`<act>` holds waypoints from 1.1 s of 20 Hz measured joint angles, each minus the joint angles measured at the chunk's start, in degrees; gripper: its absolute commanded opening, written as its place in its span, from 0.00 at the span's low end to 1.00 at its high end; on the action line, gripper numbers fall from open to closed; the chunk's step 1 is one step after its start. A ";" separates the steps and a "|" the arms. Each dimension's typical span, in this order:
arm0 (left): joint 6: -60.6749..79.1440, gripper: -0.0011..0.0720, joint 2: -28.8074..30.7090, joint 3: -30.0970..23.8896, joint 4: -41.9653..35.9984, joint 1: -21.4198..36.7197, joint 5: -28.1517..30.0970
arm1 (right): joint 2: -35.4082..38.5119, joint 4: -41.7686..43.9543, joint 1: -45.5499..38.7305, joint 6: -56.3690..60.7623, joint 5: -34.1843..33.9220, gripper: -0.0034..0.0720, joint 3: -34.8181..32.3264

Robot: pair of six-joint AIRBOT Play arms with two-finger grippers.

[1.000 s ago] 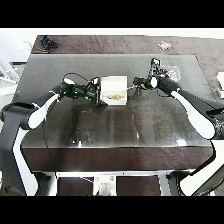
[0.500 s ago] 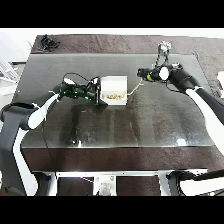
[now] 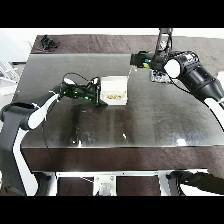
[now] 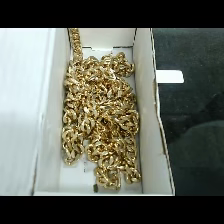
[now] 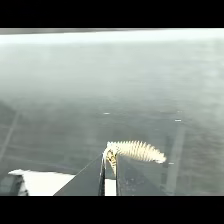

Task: Fold the box and place the chain.

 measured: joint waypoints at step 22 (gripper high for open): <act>0.00 0.50 0.02 0.00 0.00 0.00 0.00 | 6.58 -0.04 10.95 -5.49 -5.81 0.06 -5.27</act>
